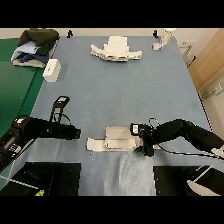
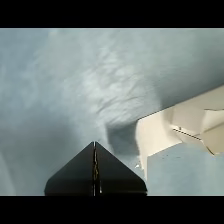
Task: Fold the box.
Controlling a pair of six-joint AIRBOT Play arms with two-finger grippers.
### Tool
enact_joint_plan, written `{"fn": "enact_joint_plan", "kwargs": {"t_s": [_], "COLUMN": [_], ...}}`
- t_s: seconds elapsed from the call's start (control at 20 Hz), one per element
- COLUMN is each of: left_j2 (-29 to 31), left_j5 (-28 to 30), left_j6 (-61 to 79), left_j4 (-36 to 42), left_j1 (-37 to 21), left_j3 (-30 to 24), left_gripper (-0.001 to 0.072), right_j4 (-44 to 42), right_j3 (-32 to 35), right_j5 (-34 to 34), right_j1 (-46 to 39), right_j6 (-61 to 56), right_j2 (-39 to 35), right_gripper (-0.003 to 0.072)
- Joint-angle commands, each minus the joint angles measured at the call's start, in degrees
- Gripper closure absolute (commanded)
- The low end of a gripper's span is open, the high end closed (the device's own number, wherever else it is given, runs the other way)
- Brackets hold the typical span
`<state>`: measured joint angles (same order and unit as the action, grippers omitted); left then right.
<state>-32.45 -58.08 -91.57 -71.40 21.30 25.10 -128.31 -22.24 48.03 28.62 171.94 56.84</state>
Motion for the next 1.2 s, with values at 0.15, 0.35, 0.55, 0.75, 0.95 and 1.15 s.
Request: {"fn": "enact_joint_plan", "kwargs": {"t_s": [0.15,0.35,0.55,0.75,0.95,1.15], "left_j2": [-4.46,-8.72,-12.79,-11.52,-8.87,-8.79], "left_j5": [3.80,11.93,19.23,17.27,17.03,16.39], "left_j6": [4.28,9.84,10.12,10.12,9.62,9.11], "left_j4": [22.05,30.84,32.72,32.85,32.92,33.79], "left_j1": [-4.46,0.94,8.74,10.49,10.47,10.47], "left_j3": [-9.38,-12.02,-11.87,-8.94,-6.88,-6.91], "left_gripper": [0.0698,0.0697,0.0697,0.0698,0.0695,0.0247], "right_j4": [-0.02,0.00,-0.02,-0.02,-0.02,-0.02], "right_j3": [0.00,0.00,0.00,0.00,0.00,0.00], "right_j5": [-0.02,-0.02,-0.02,-0.02,-0.02,-0.02], "right_j1": [0.00,0.00,0.00,0.00,0.00,0.00], "right_j6": [0.00,0.00,0.00,0.00,-0.02,0.00], "right_j2": [0.00,0.00,0.00,0.00,0.00,0.00], "right_gripper": [0.0178,0.0178,0.0178,0.0178,0.0178,0.0178]}}
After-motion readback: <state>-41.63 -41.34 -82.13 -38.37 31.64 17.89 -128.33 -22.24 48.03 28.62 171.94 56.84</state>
